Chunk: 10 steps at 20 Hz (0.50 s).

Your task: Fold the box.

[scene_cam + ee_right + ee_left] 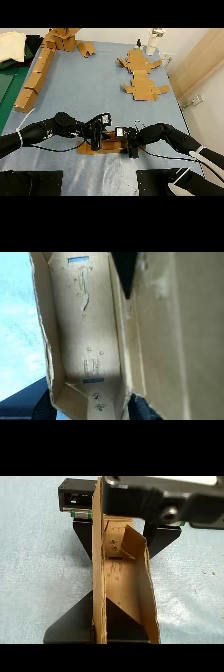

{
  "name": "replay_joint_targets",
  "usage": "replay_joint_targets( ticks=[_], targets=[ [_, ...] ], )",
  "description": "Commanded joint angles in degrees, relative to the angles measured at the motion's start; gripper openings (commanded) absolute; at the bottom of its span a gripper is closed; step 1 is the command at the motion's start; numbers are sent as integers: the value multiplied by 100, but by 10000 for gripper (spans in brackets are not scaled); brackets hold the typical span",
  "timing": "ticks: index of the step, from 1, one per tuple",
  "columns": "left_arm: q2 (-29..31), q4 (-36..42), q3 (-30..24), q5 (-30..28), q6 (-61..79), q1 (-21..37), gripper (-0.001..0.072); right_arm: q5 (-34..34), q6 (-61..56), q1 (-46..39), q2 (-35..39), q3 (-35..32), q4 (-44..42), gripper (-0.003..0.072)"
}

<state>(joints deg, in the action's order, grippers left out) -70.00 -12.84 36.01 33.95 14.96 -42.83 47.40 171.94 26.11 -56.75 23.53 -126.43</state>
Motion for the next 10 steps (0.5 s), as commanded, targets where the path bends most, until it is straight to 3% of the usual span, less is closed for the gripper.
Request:
replay_joint_targets(
  ticks=[1, 10],
  targets=[
    [0, 2, 4, 72, -4, -2, 14, 2, 0, 4, -2, -4, 0, 504],
    [4, 0, 7, -260, 0, 4, 15, 4, 0, 7, -2, -4, -2, 503]
  ],
)
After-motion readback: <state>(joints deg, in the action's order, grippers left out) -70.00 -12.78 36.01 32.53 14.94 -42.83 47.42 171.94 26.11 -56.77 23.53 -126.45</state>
